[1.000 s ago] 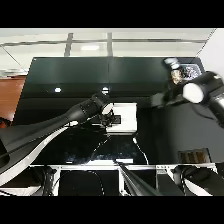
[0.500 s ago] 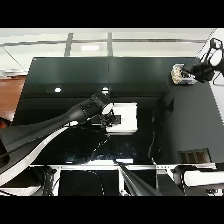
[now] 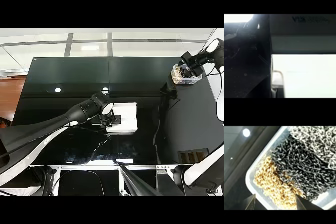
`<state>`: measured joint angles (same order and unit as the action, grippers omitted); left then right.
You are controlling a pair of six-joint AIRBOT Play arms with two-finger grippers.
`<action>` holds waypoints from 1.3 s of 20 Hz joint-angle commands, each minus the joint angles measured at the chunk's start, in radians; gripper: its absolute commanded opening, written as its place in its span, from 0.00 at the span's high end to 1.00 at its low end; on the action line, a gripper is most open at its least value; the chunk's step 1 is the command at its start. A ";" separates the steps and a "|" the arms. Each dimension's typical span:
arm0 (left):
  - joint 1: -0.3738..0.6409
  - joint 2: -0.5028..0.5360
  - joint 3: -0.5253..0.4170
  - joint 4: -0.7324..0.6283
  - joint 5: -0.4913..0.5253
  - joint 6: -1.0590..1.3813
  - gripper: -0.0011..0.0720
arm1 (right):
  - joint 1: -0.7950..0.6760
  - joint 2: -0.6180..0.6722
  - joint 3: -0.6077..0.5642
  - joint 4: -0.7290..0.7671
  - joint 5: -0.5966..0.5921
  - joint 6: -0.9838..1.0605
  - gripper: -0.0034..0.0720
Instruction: Fold the box and place the chain.
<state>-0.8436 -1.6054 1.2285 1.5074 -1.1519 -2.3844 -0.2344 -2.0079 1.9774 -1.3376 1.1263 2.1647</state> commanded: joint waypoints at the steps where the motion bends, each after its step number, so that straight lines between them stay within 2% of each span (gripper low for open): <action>1: 0.001 0.000 0.001 -0.001 -0.005 0.002 0.95 | -0.006 -0.042 0.031 0.029 0.015 0.035 0.22; 10: 0.001 0.000 0.001 -0.002 -0.005 0.002 0.95 | -0.006 -0.094 0.031 0.082 -0.013 0.041 0.22; 11: 0.001 0.000 0.001 -0.002 -0.005 0.002 0.95 | -0.006 -0.100 0.031 0.092 -0.012 0.038 0.25; 13: 0.001 0.000 0.001 -0.002 -0.005 0.002 0.95 | -0.006 -0.101 0.031 0.102 -0.016 -0.022 0.85; 14: 0.001 0.000 0.001 -0.002 -0.005 0.002 0.95 | -0.007 -0.097 0.037 0.106 -0.012 -0.061 0.93; 19: 0.001 0.000 0.001 -0.002 -0.004 0.002 0.95 | -0.015 0.018 0.053 0.060 -0.003 -0.254 0.94; 26: 0.001 0.000 0.001 -0.001 -0.004 0.002 0.95 | -0.017 0.334 0.053 0.036 -0.011 -0.479 0.94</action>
<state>-0.8433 -1.6054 1.2285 1.5055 -1.1580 -2.3825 -0.2508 -1.7897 2.0300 -1.2907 1.1236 1.7863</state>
